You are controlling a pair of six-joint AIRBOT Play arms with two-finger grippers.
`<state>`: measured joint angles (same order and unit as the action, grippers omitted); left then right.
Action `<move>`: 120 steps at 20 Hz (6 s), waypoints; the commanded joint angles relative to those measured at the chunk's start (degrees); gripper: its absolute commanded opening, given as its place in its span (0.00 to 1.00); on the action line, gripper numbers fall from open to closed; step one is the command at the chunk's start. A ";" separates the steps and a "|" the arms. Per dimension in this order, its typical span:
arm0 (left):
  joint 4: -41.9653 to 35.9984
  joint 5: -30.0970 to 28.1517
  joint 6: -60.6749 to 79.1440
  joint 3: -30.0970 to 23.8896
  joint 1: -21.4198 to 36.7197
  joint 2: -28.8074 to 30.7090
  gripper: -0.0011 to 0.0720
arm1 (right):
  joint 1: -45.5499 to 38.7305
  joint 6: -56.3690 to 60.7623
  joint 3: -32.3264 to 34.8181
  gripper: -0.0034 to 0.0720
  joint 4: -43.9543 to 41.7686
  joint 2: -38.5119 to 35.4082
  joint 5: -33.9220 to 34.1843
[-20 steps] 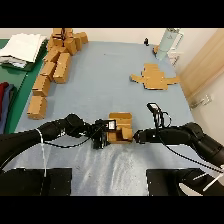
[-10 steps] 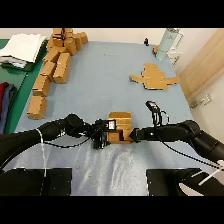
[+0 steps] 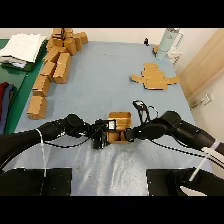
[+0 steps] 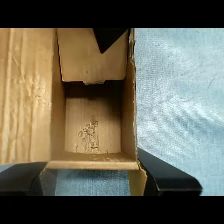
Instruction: Fold the box.
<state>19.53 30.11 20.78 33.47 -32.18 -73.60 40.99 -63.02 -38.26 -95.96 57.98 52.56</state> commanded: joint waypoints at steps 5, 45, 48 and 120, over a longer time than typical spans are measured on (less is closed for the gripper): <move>0.00 -0.02 0.00 0.04 0.02 0.02 0.73 | 9.88 22.05 -12.94 0.66 10.78 14.14 13.60; 0.00 -0.02 0.00 0.04 0.02 0.02 0.73 | 10.05 31.47 -14.78 0.62 13.33 20.04 16.00; 0.00 0.00 0.00 0.04 0.02 0.02 0.73 | 10.05 31.47 -14.78 0.62 12.87 19.02 17.20; 0.02 -0.02 0.00 0.04 0.02 0.02 0.73 | -22.36 -81.53 -9.55 0.05 -50.49 20.15 14.60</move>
<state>19.53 30.11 20.78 33.47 -32.18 -73.60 15.20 -141.71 -51.68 -148.55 81.36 74.41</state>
